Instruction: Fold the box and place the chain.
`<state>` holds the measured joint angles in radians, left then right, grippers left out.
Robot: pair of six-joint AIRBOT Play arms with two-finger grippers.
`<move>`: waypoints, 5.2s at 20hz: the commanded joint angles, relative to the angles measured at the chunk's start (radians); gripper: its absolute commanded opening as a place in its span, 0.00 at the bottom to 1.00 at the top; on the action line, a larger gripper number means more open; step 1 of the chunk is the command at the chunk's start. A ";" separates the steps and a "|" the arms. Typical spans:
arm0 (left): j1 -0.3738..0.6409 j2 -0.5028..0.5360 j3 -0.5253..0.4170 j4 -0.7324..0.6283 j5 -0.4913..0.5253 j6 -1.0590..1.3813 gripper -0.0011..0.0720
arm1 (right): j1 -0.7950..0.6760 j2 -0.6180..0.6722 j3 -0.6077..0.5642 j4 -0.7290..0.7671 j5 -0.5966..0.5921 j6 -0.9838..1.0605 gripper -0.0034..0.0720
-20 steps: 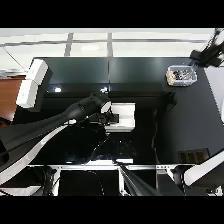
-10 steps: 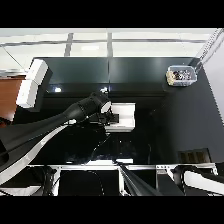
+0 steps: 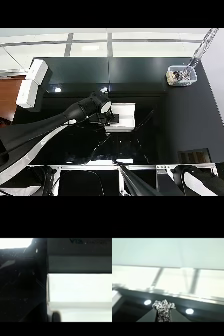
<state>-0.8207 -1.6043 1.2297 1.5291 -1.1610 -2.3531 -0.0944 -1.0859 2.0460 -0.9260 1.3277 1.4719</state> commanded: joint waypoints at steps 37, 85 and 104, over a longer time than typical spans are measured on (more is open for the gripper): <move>0.001 0.000 0.001 -0.001 0.000 0.000 0.05 | 0.494 0.016 -1.043 0.079 -0.230 -0.029 0.16; 0.001 0.000 0.001 -0.001 0.000 0.000 0.05 | 0.029 0.284 -0.827 -0.179 -0.116 -0.019 0.07; 0.001 0.000 0.001 -0.001 0.000 0.000 0.05 | 0.261 0.303 -0.826 0.436 -0.331 -0.228 0.07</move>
<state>-0.8207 -1.6043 1.2297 1.5280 -1.1614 -2.3528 0.1493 -0.7811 1.2209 -0.5476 1.0222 1.2602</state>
